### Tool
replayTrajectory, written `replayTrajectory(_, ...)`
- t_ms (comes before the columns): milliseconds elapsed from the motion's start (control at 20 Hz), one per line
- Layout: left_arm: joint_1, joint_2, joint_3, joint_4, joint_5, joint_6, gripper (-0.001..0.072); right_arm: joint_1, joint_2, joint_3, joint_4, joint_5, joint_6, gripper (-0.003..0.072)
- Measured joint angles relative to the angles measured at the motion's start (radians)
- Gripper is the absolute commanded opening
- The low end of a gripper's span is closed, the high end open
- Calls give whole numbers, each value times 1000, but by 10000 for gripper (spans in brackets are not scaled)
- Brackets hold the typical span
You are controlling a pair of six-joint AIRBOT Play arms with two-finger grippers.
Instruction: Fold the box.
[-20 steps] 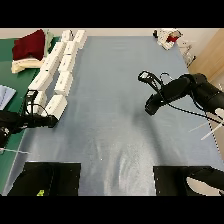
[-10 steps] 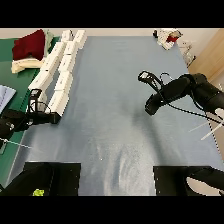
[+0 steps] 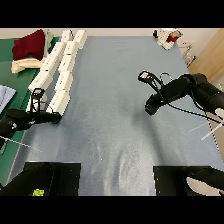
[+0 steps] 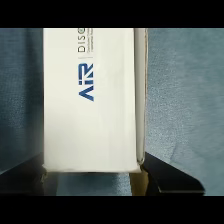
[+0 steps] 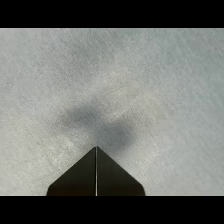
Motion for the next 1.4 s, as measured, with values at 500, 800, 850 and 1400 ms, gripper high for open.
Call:
replayTrajectory(500, -2, 0, -13, 45, 59, -1, 449, 0, 0, 0, 0, 0, 0, 5)
replayTrajectory(800, -2, 0, -42, 48, 82, 3, 449, 0, 0, 0, 0, 0, 0, 5)
replayTrajectory(850, -2, 0, -42, 48, 83, 4, 449, 0, 0, 0, 0, 0, 0, 5)
replayTrajectory(1400, -2, 1, -49, 5, 79, 0, 695, 0, 0, 0, 0, 0, 0, 5)
